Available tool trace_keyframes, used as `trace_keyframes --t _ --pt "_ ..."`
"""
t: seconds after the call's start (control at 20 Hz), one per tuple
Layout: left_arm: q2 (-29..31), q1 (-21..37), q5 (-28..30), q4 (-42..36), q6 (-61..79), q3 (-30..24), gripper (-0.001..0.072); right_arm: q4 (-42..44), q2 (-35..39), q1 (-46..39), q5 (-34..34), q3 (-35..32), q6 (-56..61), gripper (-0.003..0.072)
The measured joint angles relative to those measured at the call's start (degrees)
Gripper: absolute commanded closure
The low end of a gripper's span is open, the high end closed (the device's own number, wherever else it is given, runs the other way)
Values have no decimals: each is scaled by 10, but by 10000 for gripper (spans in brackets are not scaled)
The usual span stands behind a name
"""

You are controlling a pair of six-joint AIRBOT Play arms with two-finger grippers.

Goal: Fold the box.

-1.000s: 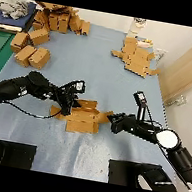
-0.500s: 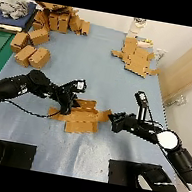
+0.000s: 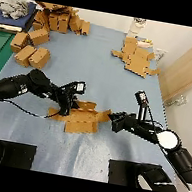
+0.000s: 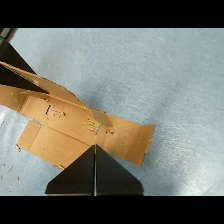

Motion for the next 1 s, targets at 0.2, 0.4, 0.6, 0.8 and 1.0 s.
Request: trace_keyframes --t 0.2,0.4,0.6,0.8,1.0 --pt "0 0 -11 2 5 1 697 0 0 0 0 0 0 684" --pt "0 0 -28 3 8 11 698 0 0 0 0 0 0 684" --pt "-4 0 -40 3 9 20 698 0 0 0 0 0 0 684" --pt "-19 0 -59 -3 21 24 698 0 0 0 -1 0 4 684" --pt "-26 1 -42 -6 33 28 697 0 -1 0 0 0 5 684"
